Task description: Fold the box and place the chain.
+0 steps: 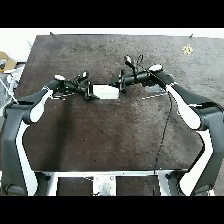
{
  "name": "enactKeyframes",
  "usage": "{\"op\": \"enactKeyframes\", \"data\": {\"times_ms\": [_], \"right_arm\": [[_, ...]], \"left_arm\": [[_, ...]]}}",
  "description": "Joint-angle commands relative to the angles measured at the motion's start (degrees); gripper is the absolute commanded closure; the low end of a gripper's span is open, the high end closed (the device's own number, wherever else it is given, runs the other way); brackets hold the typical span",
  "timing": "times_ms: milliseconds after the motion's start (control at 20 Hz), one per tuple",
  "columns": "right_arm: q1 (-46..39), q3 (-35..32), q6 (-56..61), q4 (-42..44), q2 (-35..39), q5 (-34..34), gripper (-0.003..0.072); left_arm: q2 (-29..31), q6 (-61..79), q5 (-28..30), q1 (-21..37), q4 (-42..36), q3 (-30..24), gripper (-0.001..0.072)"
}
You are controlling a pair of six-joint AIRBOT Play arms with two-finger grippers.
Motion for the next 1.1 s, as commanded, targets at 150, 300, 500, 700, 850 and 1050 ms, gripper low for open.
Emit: {"op": "enactKeyframes", "data": {"times_ms": [150, 300, 500, 700, 850, 1050], "right_arm": [[4.15, 0.04, 0.72, -10.16, -1.03, -10.01, 0.0685], [3.72, 0.04, 0.72, -10.71, -2.89, -9.88, 0.0685], [3.52, 0.07, 0.46, -13.88, -3.80, -6.71, 0.0686], [2.01, 0.07, 0.44, -9.11, -2.36, -6.67, 0.0687], [0.59, 0.07, 0.52, -1.49, 3.74, -6.51, 0.0688], [-1.27, -1.73, 8.55, -0.79, 16.52, -8.15, 0.0688]], "left_arm": [[0.00, 0.17, -0.28, -0.04, 0.13, 0.02, 0.0366], [0.00, 0.17, -0.28, -0.04, 0.15, 0.02, 0.0366], [0.00, 0.17, -0.28, -0.04, 0.13, 0.02, 0.0366], [0.00, 0.17, -0.28, -0.04, 0.13, 0.02, 0.0366], [0.00, 0.17, -0.28, -0.04, 0.13, 0.02, 0.0366], [0.00, 0.17, -0.28, -0.04, 0.13, 0.02, 0.0366]]}}
